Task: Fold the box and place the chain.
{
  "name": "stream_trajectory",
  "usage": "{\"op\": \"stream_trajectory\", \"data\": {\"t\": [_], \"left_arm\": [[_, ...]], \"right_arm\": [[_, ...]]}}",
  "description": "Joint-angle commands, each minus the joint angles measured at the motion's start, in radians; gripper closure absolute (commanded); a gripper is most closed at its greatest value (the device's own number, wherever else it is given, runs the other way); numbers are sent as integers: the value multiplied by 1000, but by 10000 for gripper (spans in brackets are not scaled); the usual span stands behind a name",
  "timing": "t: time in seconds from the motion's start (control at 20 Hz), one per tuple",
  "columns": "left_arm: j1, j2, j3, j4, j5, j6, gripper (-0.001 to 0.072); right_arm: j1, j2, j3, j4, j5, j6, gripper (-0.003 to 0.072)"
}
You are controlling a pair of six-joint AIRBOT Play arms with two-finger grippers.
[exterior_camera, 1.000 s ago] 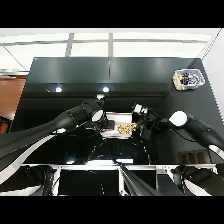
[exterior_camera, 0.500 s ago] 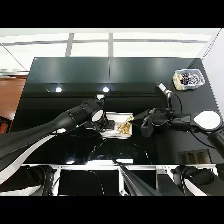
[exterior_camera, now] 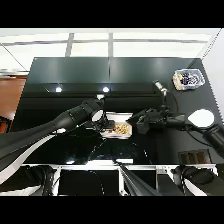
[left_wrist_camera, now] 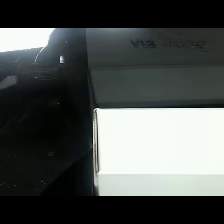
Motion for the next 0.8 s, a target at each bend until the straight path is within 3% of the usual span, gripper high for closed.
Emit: {"op": "stream_trajectory", "data": {"t": [0.0, 0.2, 0.5, 0.65, 0.7, 0.75], "left_arm": [[0, -2, 1, -3, 21, 1, 681], [0, -7, 1, -3, 16, 1, 681], [11, -7, 22, 6, -38, 4, 665], [8, -4, 64, 6, -39, -2, 241], [6, 3, 79, 13, -42, 2, 182], [6, 14, 90, 16, -47, 26, 171]], "right_arm": [[-156, 26, 38, -195, 110, 22, 362], [-328, 31, 42, -245, 229, 21, 363], [-355, 31, 42, -249, 287, 18, 363], [-355, 31, 42, -249, 284, 18, 363], [-355, 31, 42, -249, 285, 18, 363], [-355, 31, 42, -249, 285, 18, 362]]}}
